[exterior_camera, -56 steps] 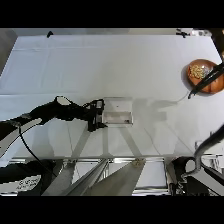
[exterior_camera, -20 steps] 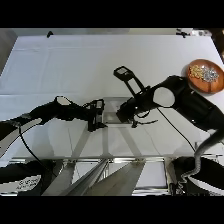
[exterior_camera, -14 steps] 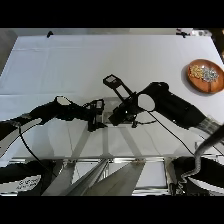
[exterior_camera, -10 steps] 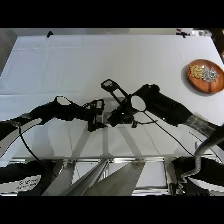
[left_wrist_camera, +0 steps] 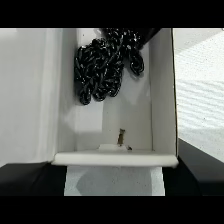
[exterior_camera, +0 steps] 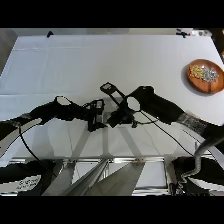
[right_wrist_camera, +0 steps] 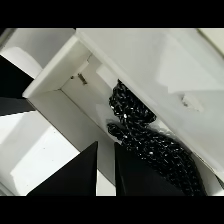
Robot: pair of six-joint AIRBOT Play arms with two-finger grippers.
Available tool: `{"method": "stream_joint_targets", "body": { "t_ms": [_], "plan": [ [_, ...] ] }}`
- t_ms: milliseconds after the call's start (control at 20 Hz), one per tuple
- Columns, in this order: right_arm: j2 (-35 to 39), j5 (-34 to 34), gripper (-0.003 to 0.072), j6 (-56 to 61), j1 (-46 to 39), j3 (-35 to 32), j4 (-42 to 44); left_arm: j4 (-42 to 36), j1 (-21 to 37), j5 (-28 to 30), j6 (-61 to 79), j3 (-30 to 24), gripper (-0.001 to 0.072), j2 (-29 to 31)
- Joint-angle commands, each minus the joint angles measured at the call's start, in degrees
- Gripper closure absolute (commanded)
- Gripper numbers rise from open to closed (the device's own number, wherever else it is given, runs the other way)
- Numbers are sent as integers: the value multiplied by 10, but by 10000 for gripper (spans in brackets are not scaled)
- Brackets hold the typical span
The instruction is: Fold the box and place the chain.
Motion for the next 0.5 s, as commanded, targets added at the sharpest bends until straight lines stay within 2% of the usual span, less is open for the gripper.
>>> {"method": "stream_joint_targets", "body": {
  "t_ms": [0,100,300,450],
  "plan": [
    [31,16,560,0,0,0,-11,0,0,0,0,0,434,0],
    [69,56,560,0,0,0,-57,0,0,0,0,0,434,0],
    [169,171,560,-31,-1,0,-222,0,0,0,0,0,434,0],
    [241,194,569,-144,-30,0,-195,0,0,0,0,0,434,0]
  ]
}}
